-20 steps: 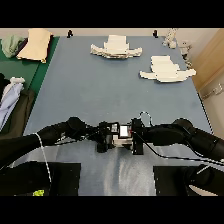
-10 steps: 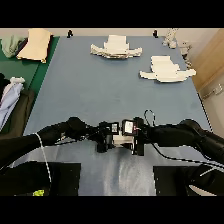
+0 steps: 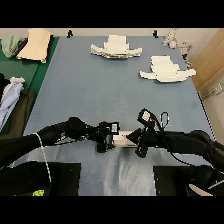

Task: Fold the box.

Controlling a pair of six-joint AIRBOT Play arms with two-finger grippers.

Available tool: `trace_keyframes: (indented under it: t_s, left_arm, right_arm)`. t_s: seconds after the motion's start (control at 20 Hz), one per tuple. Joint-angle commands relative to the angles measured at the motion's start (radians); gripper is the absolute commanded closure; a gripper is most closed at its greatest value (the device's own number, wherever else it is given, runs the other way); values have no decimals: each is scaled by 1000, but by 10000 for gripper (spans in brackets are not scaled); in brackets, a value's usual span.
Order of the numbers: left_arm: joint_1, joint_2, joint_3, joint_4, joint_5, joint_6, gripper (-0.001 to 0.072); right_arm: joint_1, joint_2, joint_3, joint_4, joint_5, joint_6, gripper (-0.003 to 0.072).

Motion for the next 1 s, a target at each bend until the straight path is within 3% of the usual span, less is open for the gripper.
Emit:
trace_keyframes:
  t_s: [0.0,0.15,0.95]
  left_arm:
    - [0,0,0,0,0,0,262]
    - [0,0,0,0,0,0,262]
    - [0,0,0,0,0,0,262]
  right_arm:
    - [30,16,-96,74,127,47,685]
    - [45,16,-127,76,205,51,684]
    - [75,-40,-180,74,244,62,685]
